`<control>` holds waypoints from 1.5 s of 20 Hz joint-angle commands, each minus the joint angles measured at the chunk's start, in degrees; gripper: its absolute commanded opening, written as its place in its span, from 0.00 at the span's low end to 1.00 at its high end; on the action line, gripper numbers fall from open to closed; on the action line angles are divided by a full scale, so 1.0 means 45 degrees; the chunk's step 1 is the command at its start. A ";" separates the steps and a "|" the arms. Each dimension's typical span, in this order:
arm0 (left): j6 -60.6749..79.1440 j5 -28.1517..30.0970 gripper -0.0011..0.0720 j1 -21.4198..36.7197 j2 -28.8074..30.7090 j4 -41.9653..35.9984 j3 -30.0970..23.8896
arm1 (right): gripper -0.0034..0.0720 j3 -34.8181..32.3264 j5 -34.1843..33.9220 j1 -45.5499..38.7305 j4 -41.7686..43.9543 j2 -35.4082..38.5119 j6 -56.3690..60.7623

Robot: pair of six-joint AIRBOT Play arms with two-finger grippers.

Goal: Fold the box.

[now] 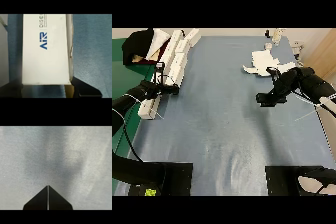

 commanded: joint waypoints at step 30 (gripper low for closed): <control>-0.0044 -0.2783 0.98 0.0500 0.1627 0.0699 0.0204 | 0.07 0.0015 0.0005 -0.0005 0.0000 -0.0010 0.0005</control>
